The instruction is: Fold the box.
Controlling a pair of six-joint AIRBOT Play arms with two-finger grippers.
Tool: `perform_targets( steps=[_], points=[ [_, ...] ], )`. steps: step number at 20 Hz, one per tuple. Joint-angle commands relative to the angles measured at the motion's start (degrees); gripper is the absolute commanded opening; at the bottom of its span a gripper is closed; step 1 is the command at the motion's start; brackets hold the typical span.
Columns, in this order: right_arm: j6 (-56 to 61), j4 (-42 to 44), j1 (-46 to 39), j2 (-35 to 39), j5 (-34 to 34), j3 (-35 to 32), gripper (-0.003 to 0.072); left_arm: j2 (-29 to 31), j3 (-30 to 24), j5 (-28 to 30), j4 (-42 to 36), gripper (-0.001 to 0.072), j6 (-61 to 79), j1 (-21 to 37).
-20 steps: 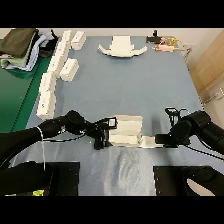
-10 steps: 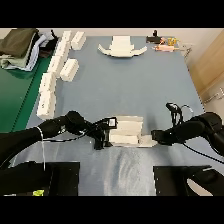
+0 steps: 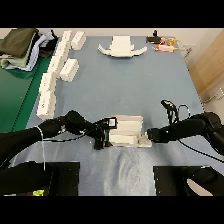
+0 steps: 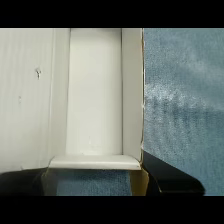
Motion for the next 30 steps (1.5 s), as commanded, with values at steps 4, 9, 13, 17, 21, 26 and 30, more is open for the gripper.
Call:
perform_targets(
  steps=[4,9,13,17,21,26,30],
  points=[
    [2.8,-8.4,0.0,-1.7,0.0,0.1,0.0005,0.0,0.0,0.0,0.0,0.0463,0.0,0.0],
    [9.4,-18.0,-0.2,-1.7,-2.6,0.0,0.0004,0.0,0.0,0.0,0.0,0.0463,0.0,0.0],
    [8.8,-16.0,-0.1,-3.9,-2.3,-1.2,0.0005,0.0,0.0,0.0,0.0,0.0463,0.0,0.0],
    [3.0,-6.8,-0.1,-8.2,1.0,-2.1,0.0005,0.0,0.0,0.0,0.0,0.0463,0.0,0.0],
    [-1.8,1.1,-0.1,-8.7,2.0,-1.7,0.0005,0.0,0.0,0.0,0.0,0.0463,0.0,0.0],
    [-2.6,1.9,-0.1,-8.7,1.6,1.5,0.0006,0.0,0.0,0.0,0.0,0.0463,0.0,0.0],
    [-2.6,3.3,-0.1,-8.7,0.6,4.4,0.0064,0.0,0.0,0.0,0.0,0.0463,0.0,0.0]
  ],
)
